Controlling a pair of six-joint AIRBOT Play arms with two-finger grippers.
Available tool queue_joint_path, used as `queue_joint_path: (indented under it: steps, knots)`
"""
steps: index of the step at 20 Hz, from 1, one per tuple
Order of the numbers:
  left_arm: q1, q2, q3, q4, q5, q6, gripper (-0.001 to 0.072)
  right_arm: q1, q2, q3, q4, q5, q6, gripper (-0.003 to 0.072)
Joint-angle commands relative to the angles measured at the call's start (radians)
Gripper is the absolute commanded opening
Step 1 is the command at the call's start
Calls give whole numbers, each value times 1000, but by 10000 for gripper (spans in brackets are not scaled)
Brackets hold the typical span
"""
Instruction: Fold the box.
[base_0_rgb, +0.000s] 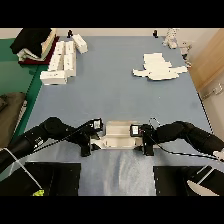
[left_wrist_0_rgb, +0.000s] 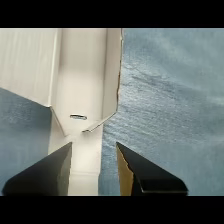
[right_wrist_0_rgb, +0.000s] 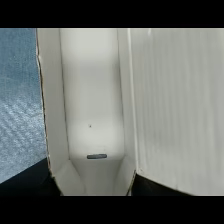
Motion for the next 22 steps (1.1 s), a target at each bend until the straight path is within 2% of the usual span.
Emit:
queue_joint_path:
  steps: [1,5,7,9,10,11,18,19,20,21,22]
  knots:
    - [-1,-15,2,-2,93,17,420,0,1,1,0,0,0,515]
    - [-26,-55,1,-103,84,167,418,0,1,1,0,0,0,515]
    - [-40,-72,2,-158,86,237,218,0,1,1,0,0,0,515]
    - [-57,-83,2,-202,93,273,209,0,1,1,0,0,0,515]
    - [-64,-86,2,-210,104,277,65,0,1,1,0,0,0,516]
    - [-68,-90,2,-224,109,299,44,0,1,1,0,0,0,515]
    - [-76,-147,20,-291,116,343,47,0,1,1,0,0,0,515]
    - [-76,-148,20,-291,116,343,139,0,1,0,0,0,0,515]
    - [-76,-148,20,-291,110,343,368,0,1,1,0,0,0,515]
    - [-76,-148,20,-291,109,342,490,0,1,1,0,0,0,515]
    - [-76,-149,20,-291,109,342,490,0,1,1,0,0,0,516]
